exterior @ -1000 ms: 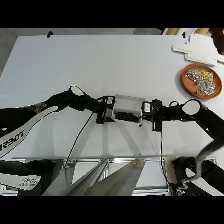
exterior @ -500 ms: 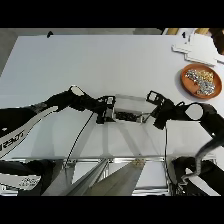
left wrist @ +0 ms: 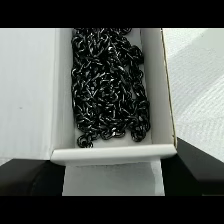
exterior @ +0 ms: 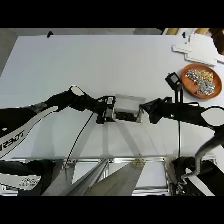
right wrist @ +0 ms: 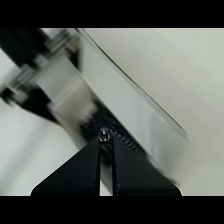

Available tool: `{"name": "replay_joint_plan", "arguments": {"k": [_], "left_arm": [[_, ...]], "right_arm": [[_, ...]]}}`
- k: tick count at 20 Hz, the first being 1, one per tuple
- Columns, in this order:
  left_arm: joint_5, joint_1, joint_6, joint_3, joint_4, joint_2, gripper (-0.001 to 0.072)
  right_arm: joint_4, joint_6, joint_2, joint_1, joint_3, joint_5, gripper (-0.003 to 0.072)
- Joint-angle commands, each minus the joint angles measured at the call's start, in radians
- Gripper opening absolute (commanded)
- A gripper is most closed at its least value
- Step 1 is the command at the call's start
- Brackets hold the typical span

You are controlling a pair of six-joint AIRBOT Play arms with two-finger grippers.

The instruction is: Fold the box and place the chain.

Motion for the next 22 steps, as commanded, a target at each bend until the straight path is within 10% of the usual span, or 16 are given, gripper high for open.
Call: {"name": "replay_joint_plan", "arguments": {"k": [1, 14, 16, 22], "left_arm": [[0.0, 0.001, 0.0, 0.001, 0.0, 0.001, 0.0137], [0.0, 0.001, 0.0, 0.001, 0.0, 0.001, 0.0137], [0.0, 0.001, 0.0, 0.001, 0.0, 0.001, 0.0137], [0.0, 0.001, 0.0, 0.001, 0.0, 0.001, 0.0137]], "right_arm": [[0.358, -0.138, 0.009, 0.007, 0.001, 0.016, 0.0016], [0.159, -0.12, -0.198, 0.094, 0.001, -0.017, 0.0027], [0.167, -0.156, -0.204, 0.093, 0.016, 0.029, 0.0188], [-0.213, 0.021, -0.446, -0.008, 0.503, 0.353, 0.0151]]}}
